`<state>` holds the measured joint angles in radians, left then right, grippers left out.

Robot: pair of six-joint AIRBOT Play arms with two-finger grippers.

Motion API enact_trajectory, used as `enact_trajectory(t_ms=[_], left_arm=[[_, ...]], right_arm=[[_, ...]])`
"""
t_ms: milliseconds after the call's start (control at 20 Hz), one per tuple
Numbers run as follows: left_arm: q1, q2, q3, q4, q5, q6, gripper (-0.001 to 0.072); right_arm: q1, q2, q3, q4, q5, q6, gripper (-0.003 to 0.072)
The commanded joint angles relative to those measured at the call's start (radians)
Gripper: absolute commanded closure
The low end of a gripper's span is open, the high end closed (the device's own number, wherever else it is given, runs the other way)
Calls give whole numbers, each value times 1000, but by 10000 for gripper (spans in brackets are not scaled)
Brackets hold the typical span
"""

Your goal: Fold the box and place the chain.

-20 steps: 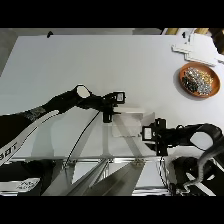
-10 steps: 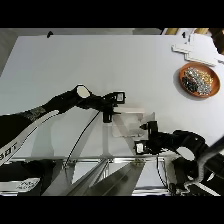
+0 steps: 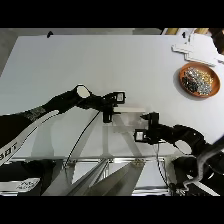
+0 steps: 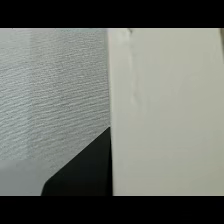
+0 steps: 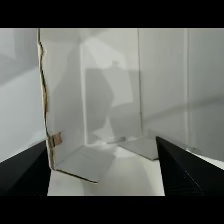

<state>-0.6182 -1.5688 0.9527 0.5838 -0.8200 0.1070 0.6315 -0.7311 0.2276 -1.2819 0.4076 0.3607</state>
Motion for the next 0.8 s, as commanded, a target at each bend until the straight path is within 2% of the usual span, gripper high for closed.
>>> enact_trajectory(t_ms=[0, 200, 450, 750], left_arm=[[0, 0, -1, 0, 0, 0, 700], [0, 0, -1, 0, 0, 0, 700], [0, 0, -1, 0, 0, 0, 700], [0, 0, -1, 0, 0, 0, 700]], right_arm=[[-29, -3, 48, 34, 71, -3, 7], [-30, -3, 88, 41, 106, -3, 7], [-143, -3, 109, 167, 159, -19, 7], [-252, -14, 109, 306, 188, -166, 7]])
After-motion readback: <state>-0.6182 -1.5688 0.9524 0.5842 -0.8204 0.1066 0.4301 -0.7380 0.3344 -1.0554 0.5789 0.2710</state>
